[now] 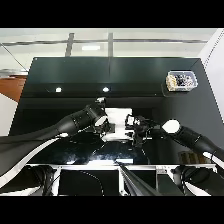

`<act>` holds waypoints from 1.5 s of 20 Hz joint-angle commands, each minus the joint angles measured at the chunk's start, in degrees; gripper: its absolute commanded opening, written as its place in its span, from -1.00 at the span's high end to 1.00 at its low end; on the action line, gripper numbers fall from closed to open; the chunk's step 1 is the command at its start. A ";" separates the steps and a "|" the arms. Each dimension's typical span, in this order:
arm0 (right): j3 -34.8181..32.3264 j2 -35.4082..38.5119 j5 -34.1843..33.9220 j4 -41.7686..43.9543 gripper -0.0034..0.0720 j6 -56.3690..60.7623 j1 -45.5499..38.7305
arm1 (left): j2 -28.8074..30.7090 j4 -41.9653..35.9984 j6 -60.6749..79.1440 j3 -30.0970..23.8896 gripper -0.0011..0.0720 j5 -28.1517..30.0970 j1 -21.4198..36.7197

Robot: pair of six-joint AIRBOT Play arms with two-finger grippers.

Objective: Fold the box and place the chain.

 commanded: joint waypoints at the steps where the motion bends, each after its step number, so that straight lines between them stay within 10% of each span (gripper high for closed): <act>1: 0.02 -0.04 -0.24 -0.07 0.03 0.17 0.00 | -0.02 0.07 0.09 -0.02 0.90 -0.26 -0.04; 6: 0.07 2.14 1.03 -1.27 0.84 4.46 -1.77 | -0.02 0.07 0.09 -0.02 0.90 -0.26 -0.04; 12: 6.47 15.15 20.94 -12.61 0.84 41.27 -20.61 | -0.04 0.11 0.09 -0.02 0.90 -0.17 0.00; 19: 0.28 12.70 24.24 -25.18 0.84 78.95 -47.65 | -0.09 0.22 0.11 -0.02 0.90 -0.09 0.09; 30: -2.99 -4.15 22.53 -5.88 0.84 70.88 -28.06 | -0.07 0.24 0.11 0.00 0.90 -0.17 0.20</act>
